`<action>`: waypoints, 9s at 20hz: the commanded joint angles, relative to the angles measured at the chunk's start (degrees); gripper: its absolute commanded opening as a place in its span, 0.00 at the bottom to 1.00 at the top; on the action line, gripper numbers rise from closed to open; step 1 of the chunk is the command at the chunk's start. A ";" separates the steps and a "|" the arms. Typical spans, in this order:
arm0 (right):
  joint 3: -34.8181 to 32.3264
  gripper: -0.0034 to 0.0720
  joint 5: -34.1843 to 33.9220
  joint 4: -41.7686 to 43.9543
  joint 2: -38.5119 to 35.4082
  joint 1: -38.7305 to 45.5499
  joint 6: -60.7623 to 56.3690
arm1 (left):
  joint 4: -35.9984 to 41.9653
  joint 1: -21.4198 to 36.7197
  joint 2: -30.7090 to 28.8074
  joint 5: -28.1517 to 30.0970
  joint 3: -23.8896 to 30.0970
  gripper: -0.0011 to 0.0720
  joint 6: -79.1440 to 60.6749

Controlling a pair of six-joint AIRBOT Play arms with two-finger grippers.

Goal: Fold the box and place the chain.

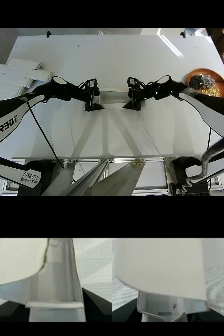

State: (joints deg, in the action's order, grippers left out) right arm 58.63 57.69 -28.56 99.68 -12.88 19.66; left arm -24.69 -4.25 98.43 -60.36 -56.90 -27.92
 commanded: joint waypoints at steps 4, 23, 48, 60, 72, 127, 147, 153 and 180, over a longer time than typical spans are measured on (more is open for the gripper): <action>0.04 0.51 -0.04 0.07 -0.02 -0.02 -0.07 | -0.85 -0.50 -0.02 -0.02 -0.04 0.52 -0.09; 0.04 0.51 0.02 1.22 -0.02 -0.02 -0.13 | -0.85 -0.48 -0.02 -0.07 -0.02 0.53 -0.09; 0.04 0.06 9.62 -22.14 -24.52 -6.08 -40.89 | -0.83 -0.48 -0.04 -0.07 -0.02 0.53 -0.09; 0.04 0.06 -38.42 -11.28 -13.38 -14.32 -50.16 | -0.83 -0.48 -0.04 -0.07 -0.02 0.53 -0.09; 0.04 0.06 -20.83 -17.09 -25.90 -13.53 -50.69 | -0.83 -0.48 -0.04 -0.07 -0.02 0.53 -0.09; -0.81 0.59 -9.09 -18.71 -10.25 -8.85 -25.22 | -0.83 -0.48 -0.04 -0.07 -0.02 0.53 -0.09; -0.81 0.06 -1.27 -24.68 -27.61 -8.92 -50.10 | -0.83 -0.48 -0.04 -0.07 -0.02 0.53 -0.09; -1.11 0.06 4.31 -32.06 -33.09 3.21 -70.97 | -0.83 -0.48 -0.04 -0.09 -0.02 0.53 -0.09; -16.85 0.08 -4.90 11.34 -16.72 5.33 -59.28 | -0.83 -0.48 -0.04 -0.07 -0.02 0.53 -0.09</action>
State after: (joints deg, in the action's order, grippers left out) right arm 41.74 50.57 -24.82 83.44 -7.35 -44.40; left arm -25.52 -4.78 98.37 -60.45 -56.90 -27.99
